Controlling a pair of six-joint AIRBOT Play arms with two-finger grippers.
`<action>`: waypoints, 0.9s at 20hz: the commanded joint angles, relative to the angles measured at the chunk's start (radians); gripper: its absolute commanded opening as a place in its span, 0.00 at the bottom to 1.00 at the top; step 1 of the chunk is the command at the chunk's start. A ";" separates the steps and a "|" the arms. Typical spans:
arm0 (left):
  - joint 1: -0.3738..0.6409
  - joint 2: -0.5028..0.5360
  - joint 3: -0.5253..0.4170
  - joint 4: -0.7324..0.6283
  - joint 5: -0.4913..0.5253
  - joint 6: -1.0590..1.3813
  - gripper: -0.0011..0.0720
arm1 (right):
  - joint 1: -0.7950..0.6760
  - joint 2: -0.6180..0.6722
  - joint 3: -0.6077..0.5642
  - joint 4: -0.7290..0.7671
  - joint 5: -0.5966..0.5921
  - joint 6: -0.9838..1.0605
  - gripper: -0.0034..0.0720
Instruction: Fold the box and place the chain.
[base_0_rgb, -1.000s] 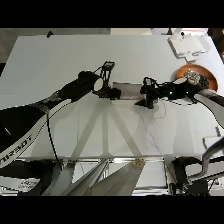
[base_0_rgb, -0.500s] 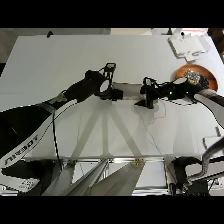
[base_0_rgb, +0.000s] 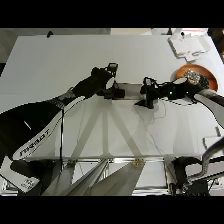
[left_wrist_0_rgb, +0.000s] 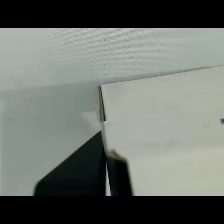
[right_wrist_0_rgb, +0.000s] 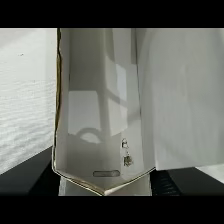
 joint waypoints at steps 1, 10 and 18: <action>-0.001 -0.006 0.007 -0.009 0.023 0.003 0.02 | 0.000 0.001 0.001 -0.002 -0.002 -0.005 0.59; 0.043 0.061 0.007 -0.078 -0.032 0.049 0.64 | 0.000 0.000 0.001 -0.002 -0.002 -0.005 0.59; 0.212 0.233 0.006 -0.435 -0.185 1.121 0.65 | 0.000 0.001 0.001 -0.002 -0.002 -0.005 0.59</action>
